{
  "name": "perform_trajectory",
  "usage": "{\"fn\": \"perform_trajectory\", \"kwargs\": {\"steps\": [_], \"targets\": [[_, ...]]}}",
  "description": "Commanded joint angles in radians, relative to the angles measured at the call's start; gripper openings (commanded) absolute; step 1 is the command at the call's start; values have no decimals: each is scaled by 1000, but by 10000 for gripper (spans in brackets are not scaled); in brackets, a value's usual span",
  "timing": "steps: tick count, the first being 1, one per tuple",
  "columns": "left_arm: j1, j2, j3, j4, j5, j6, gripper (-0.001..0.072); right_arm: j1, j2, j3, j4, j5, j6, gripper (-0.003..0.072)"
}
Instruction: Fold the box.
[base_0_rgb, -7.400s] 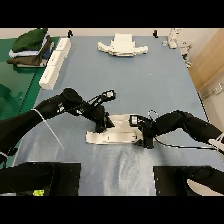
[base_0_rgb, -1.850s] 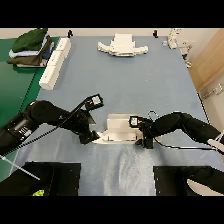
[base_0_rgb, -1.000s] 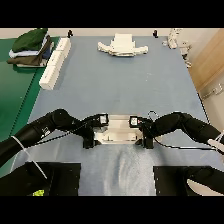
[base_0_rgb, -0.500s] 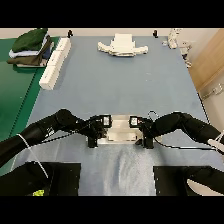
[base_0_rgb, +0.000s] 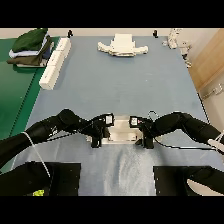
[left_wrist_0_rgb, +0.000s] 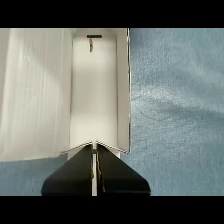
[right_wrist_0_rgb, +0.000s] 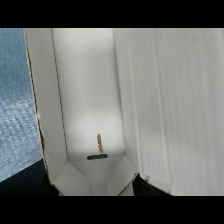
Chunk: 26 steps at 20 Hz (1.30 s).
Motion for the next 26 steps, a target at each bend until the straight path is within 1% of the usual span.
{"fn": "perform_trajectory", "kwargs": {"steps": [1, 3, 4, 5, 6, 7, 12, 13, 14, 15, 16, 18, 20, 21, 24, 26], "targets": [[-20, -6, 2, -21, 26, 5, 49, 0, 1, 1, 1, 0, 1, 512], [-20, -6, 2, -21, 29, 5, 53, 0, 1, 1, 1, 0, 0, 512], [-20, -6, 2, -20, 39, 4, 69, 0, 1, 1, 1, 0, 0, 512], [-20, -6, 2, -19, 43, 3, 321, 0, 1, 1, 1, 0, 0, 512], [-20, -6, 2, -20, 43, 2, 616, 0, 1, 1, 1, 0, 0, 512], [-20, -6, 2, -19, 43, -2, 631, 0, 1, 1, 1, 0, 0, 512], [-20, -6, 2, -16, 41, -11, 629, 0, 1, 1, 1, 0, 1, 512], [-19, -6, 2, -11, 41, -30, 522, 0, 1, 1, 1, 0, 1, 512], [-19, -5, 2, 6, 40, -45, 221, 0, 1, 1, 1, 0, 0, 512], [-19, -1, 2, 45, 37, -73, 28, 0, 1, 1, 1, 0, 0, 512], [-18, 6, 2, 89, 32, -138, 11, 0, 1, 1, 1, 0, 0, 512], [-18, 29, 2, 180, 28, -341, 11, 0, 1, 1, 1, 0, 0, 512], [-18, 72, 2, 256, -1, -534, 11, 0, 1, 1, 1, 0, 1, 512], [-18, 103, 2, 288, -11, -626, 11, 0, 1, 1, 1, 0, 1, 512], [-8, 237, 2, 422, -27, -981, 11, 0, 1, 1, 1, 0, 0, 512], [38, 325, 2, 532, -66, -1255, 11, 0, 1, 1, 1, 0, 1, 512]]}}
